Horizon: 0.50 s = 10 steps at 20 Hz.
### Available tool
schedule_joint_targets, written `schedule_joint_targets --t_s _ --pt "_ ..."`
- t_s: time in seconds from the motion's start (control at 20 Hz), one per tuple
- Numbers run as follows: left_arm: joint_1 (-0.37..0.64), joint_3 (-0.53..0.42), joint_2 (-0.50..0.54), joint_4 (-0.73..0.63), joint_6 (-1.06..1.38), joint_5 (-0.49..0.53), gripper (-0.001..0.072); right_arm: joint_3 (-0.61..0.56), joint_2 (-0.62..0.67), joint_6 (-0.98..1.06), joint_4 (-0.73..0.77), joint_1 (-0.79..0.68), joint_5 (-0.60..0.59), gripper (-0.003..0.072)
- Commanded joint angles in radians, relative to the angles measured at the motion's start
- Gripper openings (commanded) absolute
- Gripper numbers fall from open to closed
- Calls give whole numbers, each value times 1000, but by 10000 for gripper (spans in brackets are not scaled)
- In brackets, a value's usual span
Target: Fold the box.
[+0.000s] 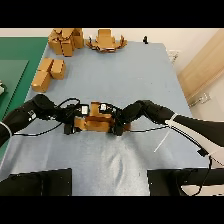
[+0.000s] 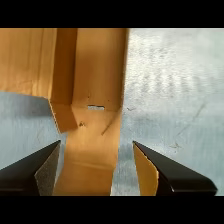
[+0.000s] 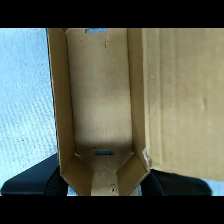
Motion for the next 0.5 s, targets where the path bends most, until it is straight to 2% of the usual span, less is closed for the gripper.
schedule_joint_targets --t_s 0.0,0.05,0.1,0.15,0.2,0.35,0.4,0.45 --pt "-45 -1 -17 0 7 63 685 0 0 0 1 0 -3 6" --pt "-51 -1 -17 0 7 71 685 0 0 0 1 0 -3 6" --pt "-53 -1 -18 -3 6 78 630 0 0 0 1 0 -3 6" --pt "-53 -1 -18 0 7 82 525 0 0 0 0 0 -3 6" --pt "-53 -1 -18 0 6 93 453 0 0 0 1 0 -4 6" --pt "-58 2 -18 -5 7 105 445 0 0 0 1 0 -4 6" --pt "-58 3 -18 -21 7 105 242 0 0 0 1 0 -4 6" --pt "-61 3 -18 -34 9 106 168 0 0 0 1 0 -4 6"
